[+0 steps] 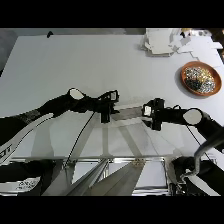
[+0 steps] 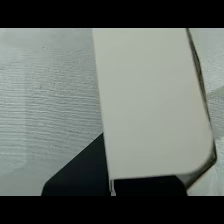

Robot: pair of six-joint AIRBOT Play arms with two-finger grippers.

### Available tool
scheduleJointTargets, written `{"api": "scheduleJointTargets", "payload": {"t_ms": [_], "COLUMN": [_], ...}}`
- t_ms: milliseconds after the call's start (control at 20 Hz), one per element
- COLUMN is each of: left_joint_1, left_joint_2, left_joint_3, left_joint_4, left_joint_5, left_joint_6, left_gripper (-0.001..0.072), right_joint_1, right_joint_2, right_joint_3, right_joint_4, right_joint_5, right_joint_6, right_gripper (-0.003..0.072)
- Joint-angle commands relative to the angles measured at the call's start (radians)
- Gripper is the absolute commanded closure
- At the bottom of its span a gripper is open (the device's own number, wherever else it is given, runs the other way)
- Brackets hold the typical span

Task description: Fold the box and place the chain.

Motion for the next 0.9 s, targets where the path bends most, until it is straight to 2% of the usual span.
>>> {"api": "scheduleJointTargets", "payload": {"t_ms": [0, 350, 700, 850], "left_joint_1": [-0.001, -0.001, -0.001, -0.001], "left_joint_2": [0.0, 0.0, 0.0, 0.0], "left_joint_3": [0.0, 0.0, 0.0, 0.0], "left_joint_4": [0.0, 0.0, 0.0, 0.0], "left_joint_5": [-0.002, -0.002, -0.002, -0.002], "left_joint_6": [0.001, 0.001, 0.001, 0.001], "left_gripper": [0.0701, 0.0701, 0.0701, 0.0701], "right_joint_1": [-0.035, -0.11, -0.133, -0.133], "right_joint_2": [-0.011, -0.139, -0.284, -0.308], "right_joint_3": [0.004, 0.022, 0.093, 0.093], "right_joint_4": [0.099, 0.204, 0.224, 0.208], "right_joint_5": [0.015, 0.13, 0.242, 0.267], "right_joint_6": [-0.102, -0.268, -0.312, -0.324], "right_gripper": [-0.0005, -0.0005, -0.0003, 0.0012]}}
